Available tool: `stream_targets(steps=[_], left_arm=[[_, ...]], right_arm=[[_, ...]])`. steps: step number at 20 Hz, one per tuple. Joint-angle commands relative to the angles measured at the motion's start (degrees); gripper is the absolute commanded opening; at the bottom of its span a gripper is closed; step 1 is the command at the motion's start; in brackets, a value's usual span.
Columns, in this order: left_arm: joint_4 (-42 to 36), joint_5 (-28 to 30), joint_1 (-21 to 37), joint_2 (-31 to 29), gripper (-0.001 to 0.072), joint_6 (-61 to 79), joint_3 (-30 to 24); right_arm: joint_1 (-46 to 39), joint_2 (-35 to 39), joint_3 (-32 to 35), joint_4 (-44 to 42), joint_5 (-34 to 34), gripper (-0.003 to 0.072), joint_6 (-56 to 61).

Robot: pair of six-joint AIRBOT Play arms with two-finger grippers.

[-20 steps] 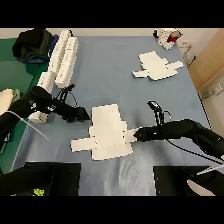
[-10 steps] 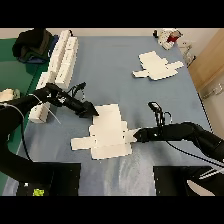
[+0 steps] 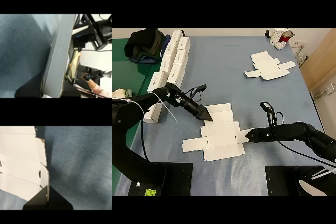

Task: Fold the box.

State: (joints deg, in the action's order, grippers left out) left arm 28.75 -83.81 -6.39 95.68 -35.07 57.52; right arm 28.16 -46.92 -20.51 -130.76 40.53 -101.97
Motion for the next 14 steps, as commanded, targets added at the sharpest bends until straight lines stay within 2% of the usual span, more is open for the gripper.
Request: stream_targets(steps=[1,2,3,9,11,14], left_arm=[[1.2,-0.8,-0.4,0.1,0.0164,1.2,0.2],[2.2,-0.8,-0.4,0.1,0.0162,1.0,0.3],[3.0,-0.9,-0.4,0.1,0.0006,1.2,0.6],[3.5,-0.7,-0.4,0.1,0.0013,1.4,2.9],[3.4,-0.9,-0.4,0.1,0.0013,1.5,3.4],[2.2,-0.6,-1.1,-0.4,0.001,6.4,4.3]], right_arm=[[0.1,0.1,0.0,0.0,0.0,0.0003,0.0],[0.1,0.1,0.0,0.0,0.0,0.0003,0.0],[0.1,0.1,0.0,0.3,0.0,0.0002,0.0],[0.1,0.1,0.0,0.9,-0.1,0.0018,0.0],[0.0,0.1,-0.2,3.7,-0.6,0.0231,0.0],[-0.1,0.1,-2.1,16.2,-0.6,0.0231,4.2]])
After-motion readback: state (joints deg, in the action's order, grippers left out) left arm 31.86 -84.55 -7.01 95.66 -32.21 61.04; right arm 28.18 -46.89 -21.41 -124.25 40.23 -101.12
